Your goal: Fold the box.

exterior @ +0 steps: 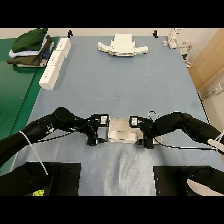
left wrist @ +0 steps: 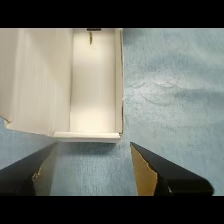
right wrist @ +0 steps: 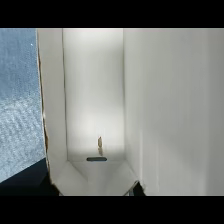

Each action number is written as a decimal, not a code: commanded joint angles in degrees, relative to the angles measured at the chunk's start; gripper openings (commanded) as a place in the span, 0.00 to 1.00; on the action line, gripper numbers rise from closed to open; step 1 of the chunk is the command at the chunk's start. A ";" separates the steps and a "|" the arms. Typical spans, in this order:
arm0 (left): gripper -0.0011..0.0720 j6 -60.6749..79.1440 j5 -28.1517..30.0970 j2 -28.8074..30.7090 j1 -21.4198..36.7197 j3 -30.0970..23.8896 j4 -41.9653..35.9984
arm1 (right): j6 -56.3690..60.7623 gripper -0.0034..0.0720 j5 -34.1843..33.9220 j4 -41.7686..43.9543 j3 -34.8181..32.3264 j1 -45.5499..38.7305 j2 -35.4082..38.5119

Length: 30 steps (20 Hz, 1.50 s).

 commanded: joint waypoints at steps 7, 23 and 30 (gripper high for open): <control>0.96 2.40 1.68 -3.52 -0.31 0.55 -3.06 | 0.00 0.72 0.02 0.02 0.04 0.02 0.04; 0.96 -0.26 1.07 -7.39 -3.43 0.13 -3.91 | 0.02 0.72 0.02 0.00 0.04 0.02 0.04; 0.96 -3.45 4.70 -8.72 -5.40 0.28 -3.91 | 0.02 0.72 0.00 0.00 0.04 0.02 0.04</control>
